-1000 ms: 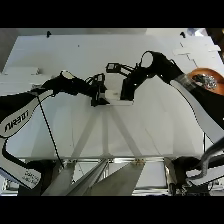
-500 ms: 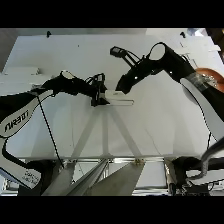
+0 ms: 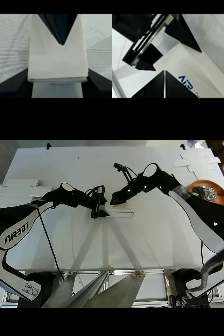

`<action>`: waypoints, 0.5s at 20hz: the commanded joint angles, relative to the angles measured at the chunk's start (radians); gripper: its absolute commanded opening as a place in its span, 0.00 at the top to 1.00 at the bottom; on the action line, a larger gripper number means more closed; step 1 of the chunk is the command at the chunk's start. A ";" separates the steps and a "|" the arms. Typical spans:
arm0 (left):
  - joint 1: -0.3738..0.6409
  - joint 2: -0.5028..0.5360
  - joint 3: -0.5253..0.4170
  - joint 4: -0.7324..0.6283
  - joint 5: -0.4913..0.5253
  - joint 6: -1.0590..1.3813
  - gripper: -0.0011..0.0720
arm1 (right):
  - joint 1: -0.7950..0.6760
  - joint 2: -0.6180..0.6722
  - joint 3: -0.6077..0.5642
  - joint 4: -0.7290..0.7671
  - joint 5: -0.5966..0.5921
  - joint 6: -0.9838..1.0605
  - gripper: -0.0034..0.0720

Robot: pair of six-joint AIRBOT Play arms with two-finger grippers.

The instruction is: Fold the box and place the chain.

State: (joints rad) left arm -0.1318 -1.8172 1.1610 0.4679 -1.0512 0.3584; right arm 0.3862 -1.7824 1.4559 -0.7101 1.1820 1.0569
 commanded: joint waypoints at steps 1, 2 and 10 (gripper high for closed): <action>0.000 0.000 0.000 0.000 0.000 0.000 0.69 | 0.002 -0.023 -0.008 0.006 0.005 0.043 0.94; 0.000 0.000 0.000 0.000 0.000 0.000 0.69 | 0.003 -0.024 -0.014 0.006 0.007 0.046 0.94; 0.000 0.000 0.000 0.000 0.000 0.000 0.69 | 0.036 -0.025 -0.035 -0.175 0.018 0.122 0.94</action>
